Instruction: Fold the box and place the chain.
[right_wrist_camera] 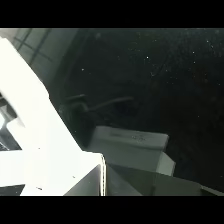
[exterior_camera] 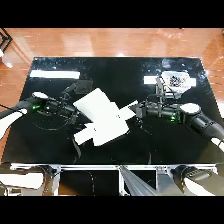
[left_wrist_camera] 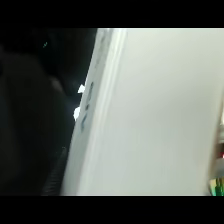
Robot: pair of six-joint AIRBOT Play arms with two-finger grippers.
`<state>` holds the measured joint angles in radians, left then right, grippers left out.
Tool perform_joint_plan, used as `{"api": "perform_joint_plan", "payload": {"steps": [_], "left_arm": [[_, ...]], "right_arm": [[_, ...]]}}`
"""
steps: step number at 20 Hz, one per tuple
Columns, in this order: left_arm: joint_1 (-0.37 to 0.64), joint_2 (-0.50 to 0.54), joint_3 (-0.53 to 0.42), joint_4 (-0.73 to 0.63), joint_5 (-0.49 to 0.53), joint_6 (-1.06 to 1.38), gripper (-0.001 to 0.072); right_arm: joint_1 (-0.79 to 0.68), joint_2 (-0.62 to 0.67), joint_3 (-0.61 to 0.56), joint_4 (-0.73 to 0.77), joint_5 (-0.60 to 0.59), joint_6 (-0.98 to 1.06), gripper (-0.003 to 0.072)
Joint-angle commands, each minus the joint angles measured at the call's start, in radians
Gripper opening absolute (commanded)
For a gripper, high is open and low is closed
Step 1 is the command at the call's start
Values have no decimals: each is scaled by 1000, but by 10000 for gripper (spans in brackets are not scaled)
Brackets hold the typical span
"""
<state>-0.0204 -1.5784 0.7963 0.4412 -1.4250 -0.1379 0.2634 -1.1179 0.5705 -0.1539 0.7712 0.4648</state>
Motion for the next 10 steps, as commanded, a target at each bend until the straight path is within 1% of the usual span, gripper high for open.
{"api": "perform_joint_plan", "payload": {"steps": [1,3,4,5,6,7,8,10], "left_arm": [[-14,-1,0,32,11,-4,458],[-13,-1,0,49,13,-3,352],[-13,-1,0,48,20,-3,350],[-15,-1,0,48,30,-3,261],[-16,-1,0,44,44,8,62],[-19,-1,0,45,64,20,18],[-21,-1,0,45,72,20,18],[-21,-1,1,45,81,19,18]], "right_arm": [[0,1,-1,0,-5,3,21],[0,1,-1,0,-10,3,21],[0,1,-1,0,-11,4,21],[0,1,-1,0,-10,13,30],[0,1,-1,-1,-11,31,272],[0,1,-1,-1,-12,37,633],[-2,1,-1,-2,-14,42,703],[-38,2,3,-6,9,42,703]]}}
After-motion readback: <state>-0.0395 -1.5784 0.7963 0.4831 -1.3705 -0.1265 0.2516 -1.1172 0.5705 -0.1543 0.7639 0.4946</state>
